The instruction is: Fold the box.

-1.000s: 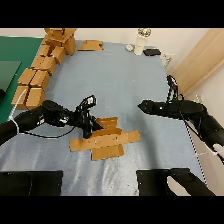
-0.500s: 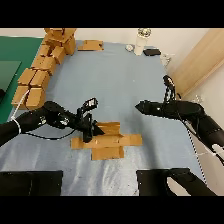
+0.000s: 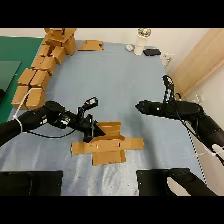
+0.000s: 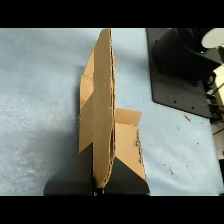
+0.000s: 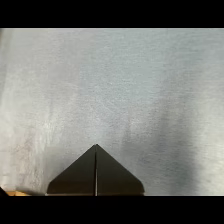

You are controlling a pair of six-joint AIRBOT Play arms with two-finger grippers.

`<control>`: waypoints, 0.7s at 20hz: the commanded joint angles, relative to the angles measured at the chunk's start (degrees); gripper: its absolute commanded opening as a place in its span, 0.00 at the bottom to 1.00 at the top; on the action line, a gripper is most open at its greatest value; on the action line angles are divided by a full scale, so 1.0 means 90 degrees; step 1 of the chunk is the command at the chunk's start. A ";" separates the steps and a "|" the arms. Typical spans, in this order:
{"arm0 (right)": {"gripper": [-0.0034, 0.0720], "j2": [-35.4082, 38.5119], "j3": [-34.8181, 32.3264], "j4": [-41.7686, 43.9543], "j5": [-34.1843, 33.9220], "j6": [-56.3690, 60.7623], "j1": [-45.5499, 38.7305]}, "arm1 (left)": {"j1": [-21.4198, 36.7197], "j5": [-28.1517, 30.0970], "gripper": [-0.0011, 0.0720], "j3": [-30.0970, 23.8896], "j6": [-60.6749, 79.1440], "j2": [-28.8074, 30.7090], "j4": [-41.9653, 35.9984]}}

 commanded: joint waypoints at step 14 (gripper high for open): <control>0.05 -0.0002 0.0007 -0.0109 0.0036 0.0002 -0.0002 | -0.0316 0.0413 0.03 -0.0005 -0.0019 -0.0206 0.0401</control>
